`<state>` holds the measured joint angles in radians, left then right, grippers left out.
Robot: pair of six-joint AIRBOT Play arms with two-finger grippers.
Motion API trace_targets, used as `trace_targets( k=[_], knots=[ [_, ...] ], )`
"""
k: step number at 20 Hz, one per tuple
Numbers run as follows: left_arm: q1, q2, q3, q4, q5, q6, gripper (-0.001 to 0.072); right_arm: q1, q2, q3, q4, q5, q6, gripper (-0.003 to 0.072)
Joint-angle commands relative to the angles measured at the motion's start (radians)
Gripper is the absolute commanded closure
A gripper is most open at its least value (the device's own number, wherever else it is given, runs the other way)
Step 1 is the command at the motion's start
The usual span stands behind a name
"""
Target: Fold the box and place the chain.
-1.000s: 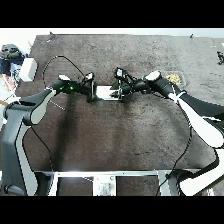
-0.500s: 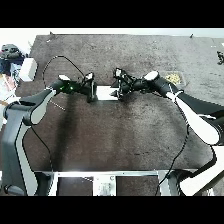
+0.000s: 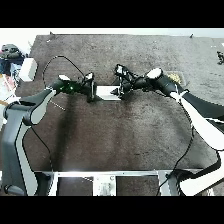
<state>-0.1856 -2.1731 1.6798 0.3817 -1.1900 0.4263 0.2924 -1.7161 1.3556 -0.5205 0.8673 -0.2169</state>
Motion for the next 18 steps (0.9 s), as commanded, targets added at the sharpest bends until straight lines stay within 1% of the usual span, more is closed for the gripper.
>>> trace_targets(
  k=[1,4,6,8,9,10,11,18],
  knots=[
    [0.000,0.000,0.001,0.000,0.000,0.000,0.0292,0.002,0.003,-0.032,0.027,0.000,-0.031,0.0271],
    [0.000,0.000,0.001,0.000,0.000,0.000,0.0292,0.002,-0.026,-0.032,0.038,-0.002,-0.079,0.0267],
    [0.000,0.000,0.001,0.000,0.000,0.000,0.0292,0.002,-0.042,-0.032,0.034,-0.041,-0.080,0.0075],
    [0.000,0.000,0.001,0.000,0.000,0.000,0.0292,0.002,-0.055,-0.032,0.035,-0.057,-0.123,0.0081],
    [0.000,0.000,0.001,0.000,0.000,0.000,0.0292,0.002,-0.059,-0.032,0.035,-0.068,-0.139,0.0096],
    [0.000,0.000,0.001,0.000,0.000,0.000,0.0292,0.002,-0.059,-0.032,0.036,-0.086,-0.143,0.0181],
    [0.000,0.000,0.001,0.000,0.000,0.000,0.0292,0.002,-0.058,-0.032,0.046,-0.109,-0.143,0.0206],
    [0.000,0.000,0.001,0.000,0.000,0.000,0.0292,0.002,-0.056,-0.001,0.055,-0.116,-0.150,0.0206]
  ],
)
